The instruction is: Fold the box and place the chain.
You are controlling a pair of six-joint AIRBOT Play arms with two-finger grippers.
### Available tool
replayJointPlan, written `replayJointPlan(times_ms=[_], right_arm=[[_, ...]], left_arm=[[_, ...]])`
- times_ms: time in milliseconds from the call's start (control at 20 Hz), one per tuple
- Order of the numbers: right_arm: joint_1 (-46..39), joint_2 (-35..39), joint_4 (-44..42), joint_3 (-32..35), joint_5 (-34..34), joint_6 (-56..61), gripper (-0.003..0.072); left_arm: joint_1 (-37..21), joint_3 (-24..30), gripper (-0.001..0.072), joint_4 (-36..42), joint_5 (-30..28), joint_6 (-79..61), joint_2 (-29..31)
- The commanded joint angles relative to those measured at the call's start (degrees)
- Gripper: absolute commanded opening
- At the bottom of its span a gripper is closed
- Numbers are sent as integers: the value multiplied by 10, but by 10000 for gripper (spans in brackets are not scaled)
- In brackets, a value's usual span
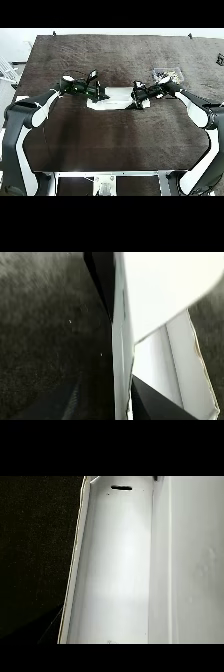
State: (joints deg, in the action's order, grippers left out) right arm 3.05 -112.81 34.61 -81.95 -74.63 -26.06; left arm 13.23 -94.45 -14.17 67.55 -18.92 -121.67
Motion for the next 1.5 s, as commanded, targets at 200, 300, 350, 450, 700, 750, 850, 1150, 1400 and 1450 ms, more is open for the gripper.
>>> replayJointPlan(times_ms=[200, 300, 350, 450, 700, 750, 850, 1150, 1400, 1450], right_arm=[[1, 0, 0, 0, 0, 1, 557], [1, 0, 0, 0, 0, 1, 557], [1, 0, -1, 0, 0, 1, 557], [1, 0, -1, 0, 0, 1, 557], [1, 0, 0, 0, 0, 1, 557], [1, 0, -1, 0, 0, 1, 557], [1, 0, -1, 0, 0, 1, 557], [1, 0, -1, 0, 0, 1, 557], [1, 0, -1, 0, 0, 1, 557], [1, 0, -1, 0, 0, 1, 557]], left_arm=[[-12, 0, 360, 42, 54, -11, 8], [-28, -2, 360, 42, 82, -10, 14], [-38, -7, 360, 41, 101, -10, 13], [-57, -18, 360, 42, 156, -9, 13], [-93, -72, 20, 45, 299, 8, 13], [-94, -84, 18, 50, 315, 35, 18], [-93, -84, 15, 39, 308, 55, 54], [-71, -21, 15, -31, 175, 73, 237], [-23, 173, 15, -34, -25, 6, 372], [-7, 211, 16, -34, -59, -17, 384]])
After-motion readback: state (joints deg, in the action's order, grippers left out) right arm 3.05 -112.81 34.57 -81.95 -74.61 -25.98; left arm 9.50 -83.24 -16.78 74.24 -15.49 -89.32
